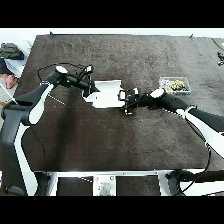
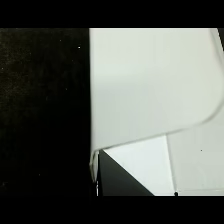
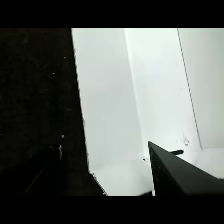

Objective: Fold the box and place the chain.

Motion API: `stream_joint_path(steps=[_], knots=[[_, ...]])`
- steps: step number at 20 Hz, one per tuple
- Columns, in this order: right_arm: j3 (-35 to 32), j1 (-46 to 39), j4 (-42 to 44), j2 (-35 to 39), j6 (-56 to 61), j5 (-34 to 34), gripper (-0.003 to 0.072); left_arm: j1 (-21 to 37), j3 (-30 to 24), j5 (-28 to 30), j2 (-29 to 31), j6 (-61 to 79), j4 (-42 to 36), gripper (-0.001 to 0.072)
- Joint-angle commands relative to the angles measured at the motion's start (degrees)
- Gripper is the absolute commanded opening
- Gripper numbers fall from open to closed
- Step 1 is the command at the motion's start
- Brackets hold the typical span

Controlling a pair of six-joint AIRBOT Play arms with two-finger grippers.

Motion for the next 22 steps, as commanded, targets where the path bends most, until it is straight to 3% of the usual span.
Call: stream_joint_path(steps=[1,9,22], knots=[[0.5,1.1,-1.4,-2.1,0.3,-3.5,0.0597,0.0,0.0,0.0,0.0,0.0,-0.2,0.0013],[3.0,-1.1,3.6,-1.6,0.2,-7.0,0.0588,0.0,0.0,0.0,0.0,0.0,-0.2,0.0014],[11.5,-5.0,3.7,-5.0,0.3,-0.3,0.0591,0.0,0.0,0.0,0.0,0.0,-0.2,0.0014]])
